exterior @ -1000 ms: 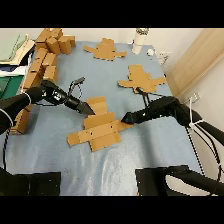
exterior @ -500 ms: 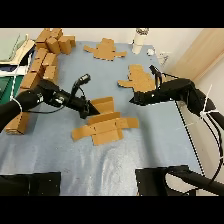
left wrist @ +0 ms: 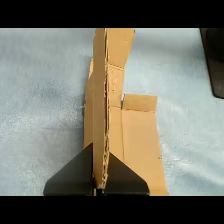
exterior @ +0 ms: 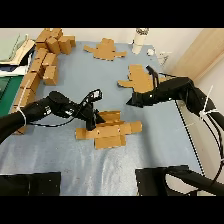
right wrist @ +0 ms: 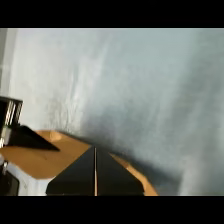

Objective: Fold the box.

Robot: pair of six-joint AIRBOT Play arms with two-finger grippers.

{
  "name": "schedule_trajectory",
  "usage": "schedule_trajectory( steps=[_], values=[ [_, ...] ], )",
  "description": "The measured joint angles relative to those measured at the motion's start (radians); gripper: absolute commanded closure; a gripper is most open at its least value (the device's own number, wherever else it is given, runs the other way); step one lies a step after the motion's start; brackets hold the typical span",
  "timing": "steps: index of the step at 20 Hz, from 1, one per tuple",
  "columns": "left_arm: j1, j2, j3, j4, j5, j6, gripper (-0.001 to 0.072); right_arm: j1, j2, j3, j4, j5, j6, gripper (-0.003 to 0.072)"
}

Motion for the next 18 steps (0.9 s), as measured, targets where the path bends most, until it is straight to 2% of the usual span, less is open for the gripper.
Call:
schedule_trajectory(
  steps=[5,7,13,18],
  values=[
    [-0.002,-0.011,-0.008,0.000,0.016,0.015,0.0699,0.116,0.011,-0.048,-0.299,-0.024,0.224,0.0682],
    [0.003,-0.012,-0.010,0.000,0.016,0.016,0.0700,0.148,0.013,-0.079,-0.368,-0.020,0.288,0.0682],
    [0.008,-0.013,-0.010,0.000,0.017,0.016,0.0699,0.211,0.013,-0.202,-0.430,0.053,0.372,0.0682],
    [0.009,-0.013,-0.010,0.000,0.013,0.029,0.0699,0.229,0.013,-0.243,-0.439,0.087,0.398,0.0682]
  ],
)
